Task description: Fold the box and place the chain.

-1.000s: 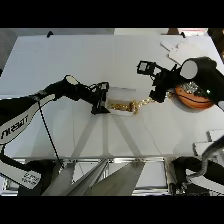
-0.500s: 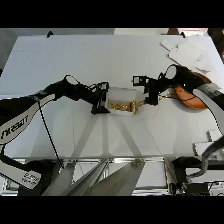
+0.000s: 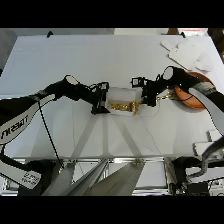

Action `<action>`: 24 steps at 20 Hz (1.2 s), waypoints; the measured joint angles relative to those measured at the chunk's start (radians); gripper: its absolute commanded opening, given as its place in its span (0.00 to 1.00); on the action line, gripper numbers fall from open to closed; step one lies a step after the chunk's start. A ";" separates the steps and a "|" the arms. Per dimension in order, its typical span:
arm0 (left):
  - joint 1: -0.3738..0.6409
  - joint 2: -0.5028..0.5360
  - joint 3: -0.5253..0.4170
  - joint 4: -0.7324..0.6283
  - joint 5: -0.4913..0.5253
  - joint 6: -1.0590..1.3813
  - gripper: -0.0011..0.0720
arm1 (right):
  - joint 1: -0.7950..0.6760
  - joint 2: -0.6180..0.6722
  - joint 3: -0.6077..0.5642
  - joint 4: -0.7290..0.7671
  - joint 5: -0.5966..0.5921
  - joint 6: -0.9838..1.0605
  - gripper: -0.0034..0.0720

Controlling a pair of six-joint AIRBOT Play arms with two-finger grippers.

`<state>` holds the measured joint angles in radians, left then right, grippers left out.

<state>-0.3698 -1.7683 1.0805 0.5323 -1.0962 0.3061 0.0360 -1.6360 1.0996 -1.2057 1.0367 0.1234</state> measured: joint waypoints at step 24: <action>0.000 0.000 0.000 0.000 0.000 0.000 0.30 | 0.239 0.368 -0.002 0.073 -0.045 0.322 0.06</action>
<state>-0.3698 -1.7683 1.0805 0.5320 -1.0962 0.3061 0.2752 -1.2682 1.0981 -1.1324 0.9920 0.4450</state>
